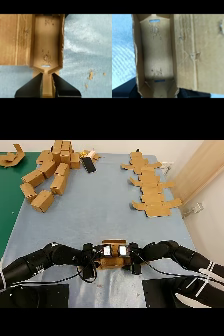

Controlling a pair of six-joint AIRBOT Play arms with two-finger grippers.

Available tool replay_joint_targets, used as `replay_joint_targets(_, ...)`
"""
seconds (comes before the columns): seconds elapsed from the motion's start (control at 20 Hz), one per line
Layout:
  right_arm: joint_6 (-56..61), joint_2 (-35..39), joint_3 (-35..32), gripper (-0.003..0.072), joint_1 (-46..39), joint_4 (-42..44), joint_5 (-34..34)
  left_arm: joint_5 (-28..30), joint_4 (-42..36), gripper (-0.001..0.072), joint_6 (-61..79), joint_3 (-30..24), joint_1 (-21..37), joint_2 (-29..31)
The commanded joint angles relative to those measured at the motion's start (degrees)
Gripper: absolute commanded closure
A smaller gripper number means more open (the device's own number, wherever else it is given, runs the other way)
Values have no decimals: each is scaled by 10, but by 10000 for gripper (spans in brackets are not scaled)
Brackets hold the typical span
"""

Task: Fold the box.

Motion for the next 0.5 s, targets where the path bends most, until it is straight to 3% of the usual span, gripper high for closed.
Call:
replay_joint_targets(0.0,0,0,0,179,0,0,0,16,-12,540,0,1,-2,-1)
replay_joint_targets(0.15,0,0,0,180,0,0,0,45,-33,541,0,1,-2,-1)
replay_joint_targets(0.45,0,0,0,180,0,0,0,48,-72,540,3,1,-2,-7)
